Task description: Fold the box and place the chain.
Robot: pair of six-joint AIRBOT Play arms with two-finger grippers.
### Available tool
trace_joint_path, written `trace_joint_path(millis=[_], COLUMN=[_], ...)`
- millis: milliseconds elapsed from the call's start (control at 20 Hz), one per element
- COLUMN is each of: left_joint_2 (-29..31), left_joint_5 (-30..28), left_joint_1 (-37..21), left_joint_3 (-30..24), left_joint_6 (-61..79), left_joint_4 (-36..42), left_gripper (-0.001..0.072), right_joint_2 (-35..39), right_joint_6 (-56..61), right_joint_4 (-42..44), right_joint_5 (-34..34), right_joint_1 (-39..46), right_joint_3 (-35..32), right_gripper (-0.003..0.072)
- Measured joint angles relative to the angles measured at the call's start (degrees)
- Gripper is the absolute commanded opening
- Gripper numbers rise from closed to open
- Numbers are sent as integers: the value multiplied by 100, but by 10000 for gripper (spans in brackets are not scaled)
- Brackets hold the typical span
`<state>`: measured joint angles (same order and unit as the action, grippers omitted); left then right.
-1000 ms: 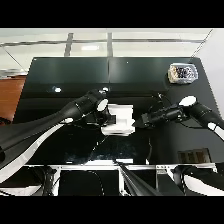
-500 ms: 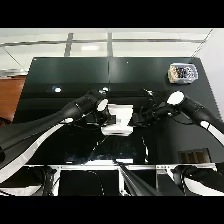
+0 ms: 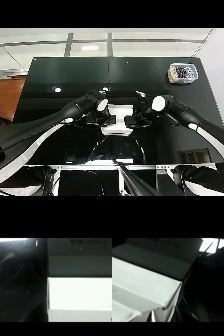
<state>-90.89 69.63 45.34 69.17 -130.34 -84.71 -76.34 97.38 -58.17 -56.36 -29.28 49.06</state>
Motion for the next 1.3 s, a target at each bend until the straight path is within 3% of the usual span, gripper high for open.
trace_joint_path(millis=[350, 600, 650, 700, 1100, 1150, 1300], left_joint_2=[0, 0, 0, 0, 0, 0, 0], left_joint_5=[-7, -13, -11, -11, -20, -17, -11], left_joint_1=[0, 0, 0, 0, 0, 0, 0], left_joint_3=[0, 0, 0, 0, 0, 0, 0], left_joint_6=[0, 0, 0, 2, 2, 2, -20], left_joint_4=[-2, -2, -2, -2, 9, 7, 11], left_gripper=[27, 27, 27, 27, 27, 27, 27], right_joint_2=[-291, -468, -503, -531, -623, -634, -649], right_joint_6=[1517, 2299, 2402, 2485, 2868, 2879, 2970], right_joint_4=[-1115, -1967, -2096, -2194, -2450, -2455, -2472], right_joint_5=[-59, -468, -538, -584, -708, -708, -730], right_joint_1=[-535, -887, -960, -1010, -1154, -1156, -1161], right_joint_3=[498, 791, 837, 870, 949, 949, 953], right_gripper=[295, 294, 272, 129, 125, 39, 14])
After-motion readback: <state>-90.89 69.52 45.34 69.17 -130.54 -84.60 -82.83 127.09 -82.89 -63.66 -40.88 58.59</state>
